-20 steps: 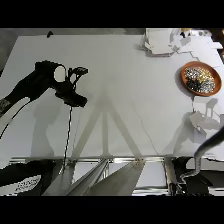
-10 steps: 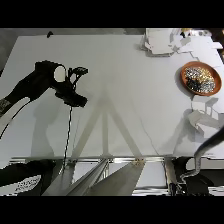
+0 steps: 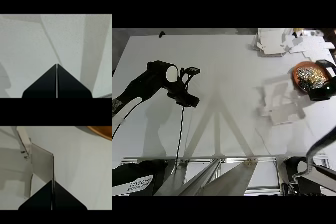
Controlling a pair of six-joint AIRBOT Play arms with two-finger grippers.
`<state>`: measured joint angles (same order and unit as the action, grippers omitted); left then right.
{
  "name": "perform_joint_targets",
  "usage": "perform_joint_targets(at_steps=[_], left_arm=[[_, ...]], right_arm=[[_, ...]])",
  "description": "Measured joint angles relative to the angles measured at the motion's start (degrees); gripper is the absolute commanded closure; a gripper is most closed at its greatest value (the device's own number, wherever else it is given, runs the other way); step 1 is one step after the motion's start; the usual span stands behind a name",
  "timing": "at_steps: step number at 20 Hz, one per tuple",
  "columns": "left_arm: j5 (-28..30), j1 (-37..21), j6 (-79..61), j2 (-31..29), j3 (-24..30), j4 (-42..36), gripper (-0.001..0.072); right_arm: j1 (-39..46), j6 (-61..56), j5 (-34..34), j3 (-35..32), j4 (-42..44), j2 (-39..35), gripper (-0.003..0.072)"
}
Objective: Fold the box and place the chain.
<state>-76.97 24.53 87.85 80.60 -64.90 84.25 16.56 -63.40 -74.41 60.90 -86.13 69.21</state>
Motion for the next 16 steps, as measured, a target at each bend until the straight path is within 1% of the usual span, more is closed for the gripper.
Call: perform_joint_targets(at_steps=[3,6,8,10,12,16], left_arm=[[0.0,0.0,0.0,0.0,0.0,0.0,0.0701],[0.0,0.0,0.0,0.0,0.0,0.0,0.0701],[0.0,0.0,0.0,0.0,0.0,0.0,0.0701],[0.3,0.0,0.0,0.0,0.0,0.0,0.0701],[1.7,0.0,0.5,0.0,0.0,-0.3,0.0702],[6.6,0.0,0.6,0.0,0.0,-4.7,0.0697]], right_arm=[[-6.0,-0.2,6.3,-8.4,9.2,-11.2,0.0672],[-11.3,-2.8,12.6,-18.6,13.3,-20.9,0.0672],[-14.1,-4.7,16.1,-24.9,14.6,-25.6,0.0672],[-16.4,-6.5,18.9,-30.6,15.5,-29.1,0.0671],[-17.9,-7.5,20.5,-34.7,15.9,-30.9,0.0671],[-19.0,-8.4,22.2,-38.4,16.3,-32.3,0.0671]])
